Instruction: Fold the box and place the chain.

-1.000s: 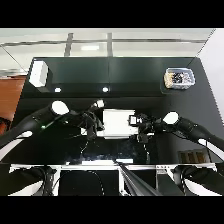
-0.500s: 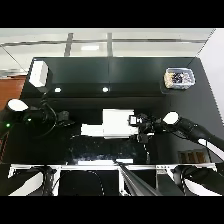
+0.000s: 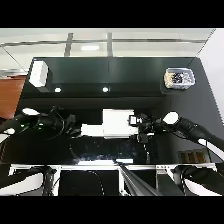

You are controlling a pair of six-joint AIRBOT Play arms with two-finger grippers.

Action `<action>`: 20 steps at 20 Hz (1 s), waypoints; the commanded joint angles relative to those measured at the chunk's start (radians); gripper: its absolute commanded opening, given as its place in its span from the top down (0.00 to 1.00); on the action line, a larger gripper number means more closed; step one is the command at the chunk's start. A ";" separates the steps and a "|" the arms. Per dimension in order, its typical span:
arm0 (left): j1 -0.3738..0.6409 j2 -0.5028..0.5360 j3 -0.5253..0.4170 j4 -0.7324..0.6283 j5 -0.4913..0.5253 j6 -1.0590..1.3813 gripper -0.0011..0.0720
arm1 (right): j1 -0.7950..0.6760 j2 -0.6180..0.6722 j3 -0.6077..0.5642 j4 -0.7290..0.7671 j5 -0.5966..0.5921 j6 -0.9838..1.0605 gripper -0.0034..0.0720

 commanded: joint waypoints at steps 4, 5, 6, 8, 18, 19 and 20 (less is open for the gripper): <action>-0.184 -0.040 0.016 -0.184 0.006 0.131 0.95 | 0.001 0.000 0.000 0.000 0.000 0.000 0.71; -0.188 -0.040 0.028 -0.179 0.001 0.135 0.95 | 0.001 0.000 0.000 0.000 0.000 0.000 0.71; -0.186 -0.040 0.041 -0.172 -0.009 0.142 0.95 | 0.001 0.000 0.000 0.000 0.000 0.000 0.71; -0.168 -0.040 0.069 -0.168 -0.045 0.159 0.95 | 0.001 0.000 0.000 0.000 0.000 0.000 0.71; -0.198 -0.039 0.146 -0.160 -0.138 0.148 0.19 | 0.001 0.000 0.000 0.000 0.000 0.000 0.71; -0.219 -0.039 0.147 -0.159 -0.137 0.148 0.19 | 0.001 0.000 0.000 0.000 0.000 0.000 0.71; -0.241 -0.038 0.156 -0.141 -0.132 0.144 0.19 | 0.001 0.000 0.000 0.000 0.000 0.000 0.71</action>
